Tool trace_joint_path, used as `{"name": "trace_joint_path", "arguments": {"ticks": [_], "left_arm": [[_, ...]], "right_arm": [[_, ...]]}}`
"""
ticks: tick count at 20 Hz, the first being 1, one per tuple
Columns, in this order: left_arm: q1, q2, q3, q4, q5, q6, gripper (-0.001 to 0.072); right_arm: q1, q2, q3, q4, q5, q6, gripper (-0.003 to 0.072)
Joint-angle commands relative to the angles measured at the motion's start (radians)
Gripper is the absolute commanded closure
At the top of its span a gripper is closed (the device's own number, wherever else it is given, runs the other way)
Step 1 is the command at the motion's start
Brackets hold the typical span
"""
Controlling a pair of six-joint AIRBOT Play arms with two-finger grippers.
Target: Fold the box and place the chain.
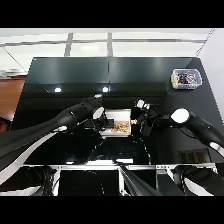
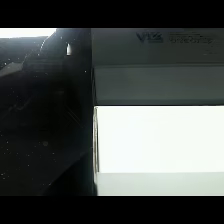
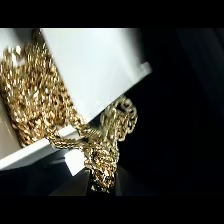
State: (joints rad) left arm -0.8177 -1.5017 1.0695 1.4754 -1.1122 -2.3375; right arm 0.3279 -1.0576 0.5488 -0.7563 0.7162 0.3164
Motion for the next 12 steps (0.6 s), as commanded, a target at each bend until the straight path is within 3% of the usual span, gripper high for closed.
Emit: {"name": "trace_joint_path", "arguments": {"ticks": [1, 5, 9, 12], "left_arm": [[0.0, -0.001, 0.001, 0.0, 0.0, 0.0, 0.068], [0.0, -0.001, 0.001, 0.0, 0.0, 0.0, 0.068], [0.0, -0.001, 0.0, 0.0, 0.0, 0.0, 0.068], [0.0, -0.001, 0.001, 0.0, 0.001, 0.0, 0.068]], "right_arm": [[-0.026, 0.155, 0.026, -0.023, 0.117, 0.185, 0.0676], [-0.029, 0.256, 0.126, 0.055, 0.186, 0.299, 0.0677], [-0.023, 0.256, 0.138, 0.363, 0.15, 0.298, 0.0677], [0.0, 0.251, 0.137, 0.377, 0.15, 0.298, 0.0675]]}}
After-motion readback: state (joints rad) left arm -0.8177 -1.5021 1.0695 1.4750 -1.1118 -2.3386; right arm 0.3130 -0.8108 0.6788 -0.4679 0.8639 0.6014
